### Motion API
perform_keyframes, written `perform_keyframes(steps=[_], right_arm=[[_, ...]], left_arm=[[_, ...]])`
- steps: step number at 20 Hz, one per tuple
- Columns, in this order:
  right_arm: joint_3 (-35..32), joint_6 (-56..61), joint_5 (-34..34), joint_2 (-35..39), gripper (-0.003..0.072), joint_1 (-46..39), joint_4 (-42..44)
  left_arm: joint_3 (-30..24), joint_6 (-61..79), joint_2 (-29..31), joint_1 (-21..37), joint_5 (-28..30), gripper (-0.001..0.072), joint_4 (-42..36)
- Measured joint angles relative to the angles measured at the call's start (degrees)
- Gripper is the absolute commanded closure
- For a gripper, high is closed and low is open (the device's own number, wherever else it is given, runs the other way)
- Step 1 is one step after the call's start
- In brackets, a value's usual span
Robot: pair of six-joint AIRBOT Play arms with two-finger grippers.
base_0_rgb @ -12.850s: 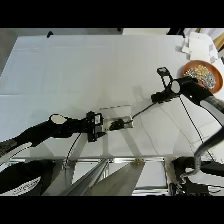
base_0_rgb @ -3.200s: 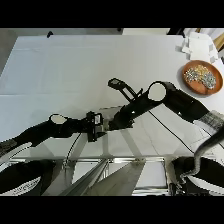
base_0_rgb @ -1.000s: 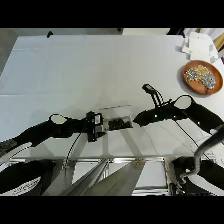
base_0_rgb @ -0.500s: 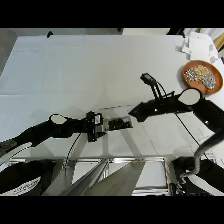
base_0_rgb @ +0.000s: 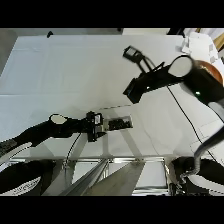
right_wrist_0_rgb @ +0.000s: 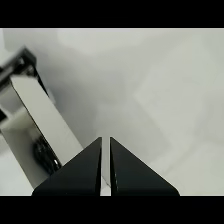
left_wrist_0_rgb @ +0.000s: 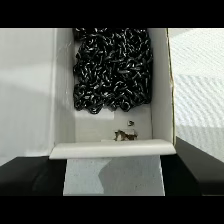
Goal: Fold the box and place the chain.
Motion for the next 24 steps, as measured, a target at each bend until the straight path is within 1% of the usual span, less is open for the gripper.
perform_keyframes(steps=[3, 5, 10, 11, 13, 14, 24], right_arm=[[0.83, -6.82, 2.64, -5.90, 0.0632, 2.45, -4.74], [1.05, -9.16, 3.02, -8.13, 0.0631, 3.56, -6.69], [1.27, -14.71, 4.63, -8.90, 0.0630, 5.75, -8.63], [1.27, -15.80, 5.35, -8.55, 0.0611, 6.16, -8.83], [1.27, -17.35, 6.67, -7.74, 0.0475, 6.95, -8.92], [1.27, -18.08, 7.19, -7.39, 0.0466, 7.28, -8.81], [0.92, -22.01, 10.16, -6.29, 0.0462, 10.86, -4.90]], left_arm=[[0.00, 0.00, 0.00, 0.00, 0.00, 0.0642, 0.00], [0.00, 0.00, 0.00, 0.00, 0.02, 0.0642, 0.00], [0.00, 0.00, 0.00, 0.00, 0.00, 0.0642, 0.00], [0.00, 0.00, 0.00, 0.00, 0.00, 0.0642, 0.00], [0.00, 0.00, 0.00, 0.00, 0.00, 0.0642, 0.00], [0.00, 0.00, 0.00, 0.00, 0.00, 0.0642, 0.00], [0.00, 0.00, 0.00, 0.00, 0.00, 0.0642, 0.00]])
